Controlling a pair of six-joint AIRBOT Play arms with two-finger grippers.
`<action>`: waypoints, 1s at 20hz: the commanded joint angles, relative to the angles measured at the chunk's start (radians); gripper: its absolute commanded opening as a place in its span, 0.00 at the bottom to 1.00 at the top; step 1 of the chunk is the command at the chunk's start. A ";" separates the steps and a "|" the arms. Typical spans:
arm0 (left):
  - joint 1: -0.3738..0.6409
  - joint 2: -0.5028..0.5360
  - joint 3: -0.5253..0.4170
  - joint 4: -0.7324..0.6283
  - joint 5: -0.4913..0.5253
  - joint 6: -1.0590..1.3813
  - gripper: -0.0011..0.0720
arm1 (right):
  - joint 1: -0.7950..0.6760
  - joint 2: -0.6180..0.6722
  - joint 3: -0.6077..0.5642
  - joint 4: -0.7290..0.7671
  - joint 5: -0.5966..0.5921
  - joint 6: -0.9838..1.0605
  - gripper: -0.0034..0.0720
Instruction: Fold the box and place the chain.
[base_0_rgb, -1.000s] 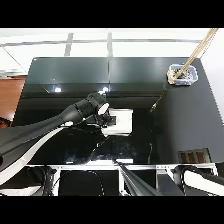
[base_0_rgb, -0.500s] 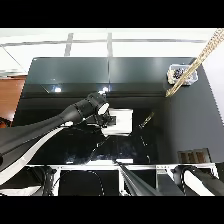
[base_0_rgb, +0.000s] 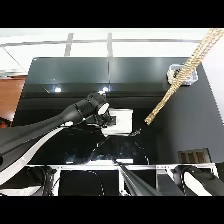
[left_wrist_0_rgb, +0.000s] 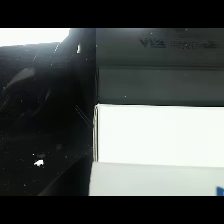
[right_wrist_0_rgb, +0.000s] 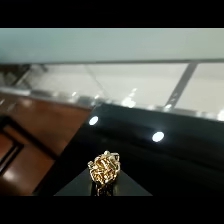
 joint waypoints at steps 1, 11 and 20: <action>0.001 0.000 0.000 0.000 0.000 0.000 0.05 | 0.113 0.002 0.000 0.018 0.013 0.000 0.06; 0.001 0.000 0.000 0.000 0.001 0.000 0.06 | 0.142 -0.003 -0.007 -0.004 0.000 0.001 0.06; 0.001 0.000 0.000 0.000 0.002 0.000 0.05 | 0.299 -0.016 -0.041 -0.005 -0.040 0.007 0.06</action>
